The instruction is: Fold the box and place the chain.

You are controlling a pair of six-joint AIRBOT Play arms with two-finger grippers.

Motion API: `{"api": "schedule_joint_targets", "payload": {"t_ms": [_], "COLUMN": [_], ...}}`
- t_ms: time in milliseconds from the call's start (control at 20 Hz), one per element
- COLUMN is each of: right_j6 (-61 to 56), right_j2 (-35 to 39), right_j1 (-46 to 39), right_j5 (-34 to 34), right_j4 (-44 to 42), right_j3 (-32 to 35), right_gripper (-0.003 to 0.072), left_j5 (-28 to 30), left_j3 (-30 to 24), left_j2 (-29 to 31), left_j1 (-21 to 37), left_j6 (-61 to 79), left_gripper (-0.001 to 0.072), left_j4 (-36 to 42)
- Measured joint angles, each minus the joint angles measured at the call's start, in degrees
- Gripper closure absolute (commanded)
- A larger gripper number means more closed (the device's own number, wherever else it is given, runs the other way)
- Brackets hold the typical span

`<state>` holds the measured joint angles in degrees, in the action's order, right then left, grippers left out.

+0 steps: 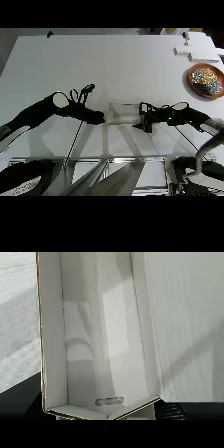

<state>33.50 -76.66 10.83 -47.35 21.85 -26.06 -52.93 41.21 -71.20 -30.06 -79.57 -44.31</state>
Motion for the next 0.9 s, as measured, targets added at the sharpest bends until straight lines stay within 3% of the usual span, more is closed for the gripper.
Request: {"api": "schedule_joint_targets", "payload": {"t_ms": [200, 300, 600, 750, 900], "right_j6": [0.00, 0.00, 0.00, 0.00, 0.00], "right_j2": [0.00, 0.00, 0.00, 0.00, 0.00], "right_j1": [0.00, 0.00, 0.00, 0.00, 0.00], "right_j5": [-0.02, -0.02, 0.00, -0.02, 0.00], "right_j4": [0.00, 0.02, 0.00, 0.00, 0.00], "right_j3": [0.00, 0.00, 0.00, 0.00, 0.00], "right_gripper": [0.0288, 0.0288, 0.0288, 0.0288, 0.0288], "left_j5": [0.83, 1.90, 3.56, 3.80, 3.76], "left_j3": [0.00, 0.04, 1.44, 2.95, 4.92], "left_j2": [1.01, 1.18, 0.61, -0.68, -1.90], "left_j1": [-1.22, -1.92, -3.17, -4.28, -5.09], "left_j6": [0.00, 0.00, -0.13, -1.14, -4.42], "left_gripper": [0.0534, 0.0486, 0.0477, 0.0364, 0.0364], "left_j4": [0.59, 0.83, 0.55, -0.66, -3.67]}}
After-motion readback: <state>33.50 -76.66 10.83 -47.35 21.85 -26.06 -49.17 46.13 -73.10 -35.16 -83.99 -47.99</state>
